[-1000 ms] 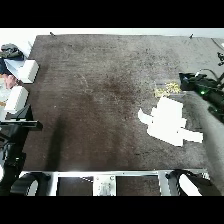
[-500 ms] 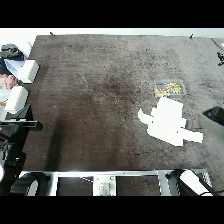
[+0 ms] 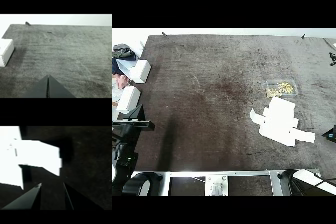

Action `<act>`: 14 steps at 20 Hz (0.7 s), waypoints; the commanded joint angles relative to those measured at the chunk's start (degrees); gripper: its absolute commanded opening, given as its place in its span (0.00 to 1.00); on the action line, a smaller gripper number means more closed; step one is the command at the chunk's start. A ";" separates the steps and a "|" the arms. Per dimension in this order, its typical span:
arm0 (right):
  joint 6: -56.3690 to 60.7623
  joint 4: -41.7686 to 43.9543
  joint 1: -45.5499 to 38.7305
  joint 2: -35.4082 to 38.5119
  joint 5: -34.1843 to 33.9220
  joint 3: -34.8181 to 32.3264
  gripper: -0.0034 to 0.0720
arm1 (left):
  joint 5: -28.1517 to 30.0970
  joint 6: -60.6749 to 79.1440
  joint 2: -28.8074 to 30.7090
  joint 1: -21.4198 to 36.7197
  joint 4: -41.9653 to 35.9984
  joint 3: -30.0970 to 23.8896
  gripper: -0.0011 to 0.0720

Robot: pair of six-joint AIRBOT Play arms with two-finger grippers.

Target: Fold the box and place the chain.

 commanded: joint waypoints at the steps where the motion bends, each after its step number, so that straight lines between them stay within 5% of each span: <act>1: -3.85 1.09 -1.22 -4.87 1.49 1.49 0.50 | -0.02 0.02 -0.02 0.02 0.02 0.04 0.03; 10: -10.05 5.77 -1.22 -12.81 -1.29 1.55 0.51 | -0.09 0.02 -0.02 0.00 0.02 0.04 0.03; 11: -10.23 5.81 -1.22 -13.44 -1.55 1.55 0.62 | -0.07 0.02 -0.02 0.00 0.02 0.04 0.03; 14: -10.27 5.81 -1.22 -15.45 -2.03 1.55 0.63 | -0.09 0.02 -0.02 0.00 0.02 0.04 0.03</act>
